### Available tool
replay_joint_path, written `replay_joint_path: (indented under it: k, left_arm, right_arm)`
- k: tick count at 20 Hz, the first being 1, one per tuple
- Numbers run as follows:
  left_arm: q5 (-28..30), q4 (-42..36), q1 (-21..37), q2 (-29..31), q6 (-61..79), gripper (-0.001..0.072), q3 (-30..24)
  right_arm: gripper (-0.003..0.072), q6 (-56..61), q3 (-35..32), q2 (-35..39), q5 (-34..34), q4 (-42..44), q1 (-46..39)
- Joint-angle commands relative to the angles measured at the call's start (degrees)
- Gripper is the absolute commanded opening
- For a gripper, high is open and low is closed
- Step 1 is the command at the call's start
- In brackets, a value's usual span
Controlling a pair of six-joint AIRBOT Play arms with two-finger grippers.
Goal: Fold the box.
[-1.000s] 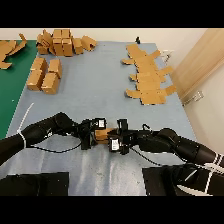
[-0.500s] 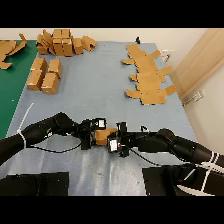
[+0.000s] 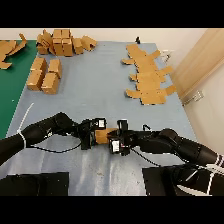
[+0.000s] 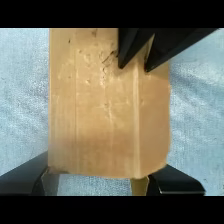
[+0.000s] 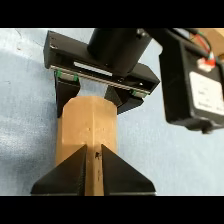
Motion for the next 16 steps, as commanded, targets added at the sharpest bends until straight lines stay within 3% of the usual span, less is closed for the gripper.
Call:
replay_joint_path:
  k: [1,3,4,5,6,7,10,16]
  left_arm:
    - [0.00,0.00,0.00,0.02,0.04,0.0513,0.04]
    - [0.00,0.02,0.00,0.02,0.04,0.0513,0.04]
    - [0.00,0.00,0.00,0.02,0.02,0.0513,0.04]
    - [0.02,0.00,0.02,0.02,0.02,0.0513,0.04]
    - [0.00,0.00,0.00,0.02,0.02,0.0513,0.04]
    - [0.02,0.00,0.00,0.02,0.02,0.0513,0.04]
    - [0.00,0.00,0.00,0.02,0.02,0.0513,0.04]
    - [0.00,0.02,0.00,0.02,0.02,0.0513,0.04]
  right_arm:
    - [0.0143,0.00,0.07,-1.36,2.10,-0.83,0.00]
    - [0.0171,0.00,0.07,-1.77,2.69,-0.81,0.04]
    - [0.0265,-0.02,0.07,-1.77,2.69,-0.81,0.04]
    - [0.0308,-0.02,0.07,-1.77,2.69,-0.83,0.04]
    - [0.0281,-0.02,0.07,-1.77,2.69,-0.83,0.04]
    - [0.0198,-0.02,0.07,-1.77,2.69,-0.83,0.04]
    - [0.0158,-0.02,0.07,-1.75,2.71,-0.83,0.04]
    - [0.0156,-0.02,1.25,-1.77,2.67,-0.90,0.04]
